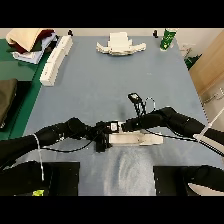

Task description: Fold the box.

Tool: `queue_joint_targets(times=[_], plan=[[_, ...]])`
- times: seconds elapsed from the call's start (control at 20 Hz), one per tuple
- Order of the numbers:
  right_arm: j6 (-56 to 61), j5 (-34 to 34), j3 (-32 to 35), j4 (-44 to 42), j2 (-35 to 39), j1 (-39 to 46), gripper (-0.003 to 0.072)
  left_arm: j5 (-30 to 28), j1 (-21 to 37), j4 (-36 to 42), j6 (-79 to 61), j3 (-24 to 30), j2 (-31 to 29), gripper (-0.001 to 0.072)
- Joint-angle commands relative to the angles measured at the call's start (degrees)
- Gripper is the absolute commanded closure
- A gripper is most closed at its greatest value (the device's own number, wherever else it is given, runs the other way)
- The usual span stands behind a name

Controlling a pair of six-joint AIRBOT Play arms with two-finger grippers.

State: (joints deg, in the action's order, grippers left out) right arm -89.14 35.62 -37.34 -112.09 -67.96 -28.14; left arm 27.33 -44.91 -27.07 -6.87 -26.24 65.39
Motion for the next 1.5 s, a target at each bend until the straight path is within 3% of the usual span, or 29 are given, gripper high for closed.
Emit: queue_joint_targets(times=[0.0,0.3,0.55,0.8,1.15,1.2,1.25,1.3,1.35,1.45], plan=[[0.0,0.4,0.0,0.0,-0.2,-0.1,0.0684,-0.2,0.0,0.1,0.0,-0.1,0.0,0.0244],[0.0,0.4,-1.4,0.6,0.7,-0.1,0.0684,-0.2,0.0,0.1,0.0,-0.1,0.0,0.0244],[0.0,3.0,-4.5,6.7,8.3,0.9,0.0684,-0.2,0.0,0.1,0.0,-0.1,0.0,0.0244],[-3.0,16.7,-4.4,12.1,17.0,3.5,0.0685,-0.2,0.0,0.1,0.0,-0.1,0.0,0.0244],[-25.0,33.5,3.5,6.4,35.5,3.5,0.0684,-0.2,0.0,0.1,0.0,-0.1,0.0,0.0244],[-26.4,34.3,5.2,7.4,37.6,3.5,0.0633,-0.2,0.0,0.1,0.0,-0.1,0.0,0.0243],[-27.8,34.0,7.0,9.1,39.3,3.5,0.0362,-0.2,0.0,0.1,0.0,-0.1,0.0,0.0244],[-29.7,32.9,8.7,10.3,39.9,3.5,0.0190,-0.2,0.0,0.1,0.0,-0.1,0.0,0.0244],[-31.7,31.2,10.3,11.5,39.7,3.5,0.0120,-0.2,0.0,0.1,0.0,-0.1,0.0,0.0243],[-34.5,26.9,12.3,13.2,37.5,3.5,0.0119,-0.2,0.0,0.1,0.0,-0.1,0.0,0.0244]])
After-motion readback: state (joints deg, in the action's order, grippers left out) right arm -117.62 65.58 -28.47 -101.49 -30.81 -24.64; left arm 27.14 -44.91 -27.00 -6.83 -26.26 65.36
